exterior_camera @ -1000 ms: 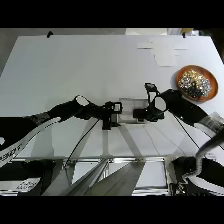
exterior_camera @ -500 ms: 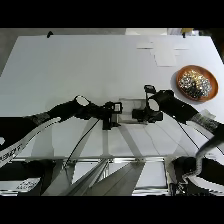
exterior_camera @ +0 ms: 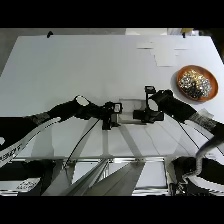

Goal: Fold the box and place the chain.

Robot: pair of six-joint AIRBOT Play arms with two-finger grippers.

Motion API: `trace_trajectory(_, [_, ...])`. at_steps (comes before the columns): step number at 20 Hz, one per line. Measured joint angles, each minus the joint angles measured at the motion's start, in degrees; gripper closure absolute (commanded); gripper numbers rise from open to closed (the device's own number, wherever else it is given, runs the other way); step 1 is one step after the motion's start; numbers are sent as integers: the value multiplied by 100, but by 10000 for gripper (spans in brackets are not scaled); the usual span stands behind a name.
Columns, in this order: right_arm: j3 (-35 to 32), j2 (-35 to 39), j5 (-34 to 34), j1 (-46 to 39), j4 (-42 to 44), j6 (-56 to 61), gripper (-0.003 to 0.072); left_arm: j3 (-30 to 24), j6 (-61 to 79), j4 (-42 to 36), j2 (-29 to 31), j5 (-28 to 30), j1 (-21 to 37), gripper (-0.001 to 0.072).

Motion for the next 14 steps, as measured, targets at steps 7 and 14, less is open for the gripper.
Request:
trace_trajectory(7, [0,-9,-55,2,-28,-133,503,2,-13,-24,0,2,0,540])
trace_trajectory(14, [7,-87,44,2,-166,-125,667,0,-9,-15,0,2,0,540])
